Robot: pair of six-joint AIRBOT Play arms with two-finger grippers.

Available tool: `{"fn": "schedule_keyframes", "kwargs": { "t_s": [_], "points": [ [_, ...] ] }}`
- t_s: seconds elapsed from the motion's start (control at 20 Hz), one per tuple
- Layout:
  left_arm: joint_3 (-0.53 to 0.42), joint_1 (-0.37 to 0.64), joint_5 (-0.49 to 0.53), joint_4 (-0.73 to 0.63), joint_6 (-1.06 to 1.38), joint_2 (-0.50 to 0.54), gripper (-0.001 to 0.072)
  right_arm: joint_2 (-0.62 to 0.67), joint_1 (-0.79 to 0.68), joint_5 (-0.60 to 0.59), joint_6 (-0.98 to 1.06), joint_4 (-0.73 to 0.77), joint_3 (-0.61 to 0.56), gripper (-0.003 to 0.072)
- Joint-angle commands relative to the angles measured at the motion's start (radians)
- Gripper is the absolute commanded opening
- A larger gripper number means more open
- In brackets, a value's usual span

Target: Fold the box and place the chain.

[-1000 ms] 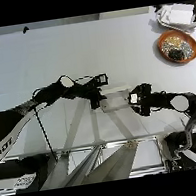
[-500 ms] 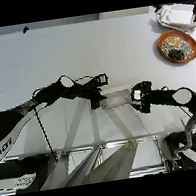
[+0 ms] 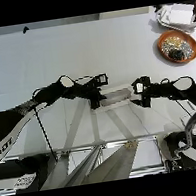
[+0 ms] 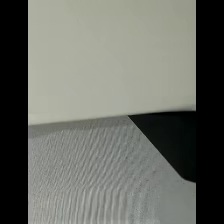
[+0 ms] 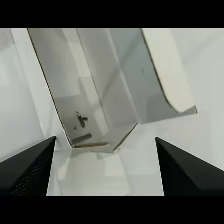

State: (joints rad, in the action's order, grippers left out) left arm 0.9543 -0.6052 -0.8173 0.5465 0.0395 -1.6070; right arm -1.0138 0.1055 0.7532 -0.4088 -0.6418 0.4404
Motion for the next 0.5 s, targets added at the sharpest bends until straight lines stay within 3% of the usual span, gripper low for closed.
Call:
{"fn": "schedule_keyframes", "kwargs": {
  "t_s": [0.0,0.45],
  "points": [
    [0.0,-0.001,-0.002,0.0,0.0,0.0,0.0012,-0.074,-0.008,0.031,-0.045,0.018,0.059,0.0685],
    [0.0,-0.001,-0.002,0.0,0.0,0.0,0.0012,-0.099,-0.006,0.104,-0.045,0.018,0.064,0.0675]
  ]
}}
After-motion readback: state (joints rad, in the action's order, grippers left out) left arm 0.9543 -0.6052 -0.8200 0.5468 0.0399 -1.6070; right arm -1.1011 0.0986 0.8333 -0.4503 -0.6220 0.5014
